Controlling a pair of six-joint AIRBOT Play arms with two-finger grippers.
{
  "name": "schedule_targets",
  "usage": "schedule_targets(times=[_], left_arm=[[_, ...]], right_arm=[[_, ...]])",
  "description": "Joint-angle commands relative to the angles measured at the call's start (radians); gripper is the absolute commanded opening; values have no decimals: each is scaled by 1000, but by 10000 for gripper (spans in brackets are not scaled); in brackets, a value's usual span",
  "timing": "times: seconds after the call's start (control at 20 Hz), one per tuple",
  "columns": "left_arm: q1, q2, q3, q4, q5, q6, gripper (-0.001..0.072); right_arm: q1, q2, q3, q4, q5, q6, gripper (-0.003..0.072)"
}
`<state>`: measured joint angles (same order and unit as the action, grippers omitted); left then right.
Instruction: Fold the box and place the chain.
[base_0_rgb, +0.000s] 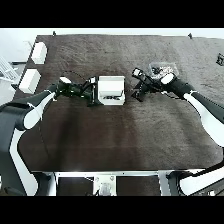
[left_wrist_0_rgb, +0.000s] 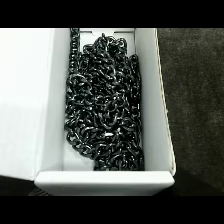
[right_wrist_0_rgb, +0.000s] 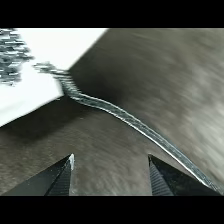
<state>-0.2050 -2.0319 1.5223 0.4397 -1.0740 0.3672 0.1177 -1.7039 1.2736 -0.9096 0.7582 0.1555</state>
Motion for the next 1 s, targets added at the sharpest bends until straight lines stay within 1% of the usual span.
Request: schedule_targets(times=[0.0, 0.15, 0.25, 0.3, 0.45, 0.5, 0.55, 0.7, 0.75, 0.8, 0.85, 0.95], left_arm=[[1, 0, 0, 0, 0, 0, 458], [1, 0, 0, 0, 0, 0, 458], [1, 0, 0, 0, 0, 0, 458], [1, 0, 0, 0, 0, 0, 458], [1, 0, 0, 0, 0, 0, 458], [1, 0, 0, 0, 0, 0, 458], [1, 0, 0, 0, 0, 0, 458], [1, 0, 0, 0, 0, 0, 458], [1, 0, 0, 0, 0, 0, 458], [1, 0, 0, 0, 0, 0, 458], [1, 0, 0, 0, 0, 0, 458], [1, 0, 0, 0, 0, 0, 458]], right_arm=[[-6, -73, 55, 65, 71, -192, 544], [-9, -142, 159, 64, 156, -220, 541], [-10, -176, 217, 65, 183, -220, 530], [-13, -186, 240, 66, 201, -221, 492], [-28, -193, 270, 73, 230, -247, 490], [-35, -194, 274, 76, 231, -247, 435], [-39, -194, 274, 74, 232, -251, 399], [-61, -204, 286, 28, 241, -258, 388], [-67, -209, 296, 17, 254, -262, 338], [-71, -213, 312, 15, 272, -266, 308], [-71, -215, 325, 16, 277, -267, 293], [-71, -225, 350, 14, 288, -268, 293]])
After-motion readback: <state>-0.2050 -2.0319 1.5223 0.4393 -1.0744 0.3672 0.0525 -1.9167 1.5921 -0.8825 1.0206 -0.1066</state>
